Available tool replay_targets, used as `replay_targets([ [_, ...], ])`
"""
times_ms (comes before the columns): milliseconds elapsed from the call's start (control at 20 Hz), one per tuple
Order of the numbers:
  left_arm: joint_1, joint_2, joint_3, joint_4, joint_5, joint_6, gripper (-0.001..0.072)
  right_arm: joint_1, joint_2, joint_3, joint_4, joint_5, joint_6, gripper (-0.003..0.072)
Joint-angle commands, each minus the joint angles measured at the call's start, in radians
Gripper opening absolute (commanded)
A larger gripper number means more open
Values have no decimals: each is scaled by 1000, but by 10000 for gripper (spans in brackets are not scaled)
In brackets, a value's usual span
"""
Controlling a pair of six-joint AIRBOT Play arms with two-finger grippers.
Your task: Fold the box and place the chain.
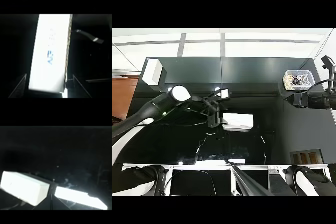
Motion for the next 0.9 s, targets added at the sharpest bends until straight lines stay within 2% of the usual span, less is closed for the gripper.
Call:
replay_targets([
  [0,-64,-114,143,5,-1,-85,715,-13,6,1,-10,-21,2,13],
  [100,-79,-195,213,3,-3,-128,715,-13,6,1,-12,-21,2,13],
  [250,-95,-257,258,3,-10,-146,715,-13,6,1,-14,-21,2,12],
  [550,-98,-295,289,7,-117,-195,715,-13,6,1,-16,-22,2,12],
  [850,-114,-296,289,65,-128,-194,715,-13,6,1,-16,-23,2,13],
])
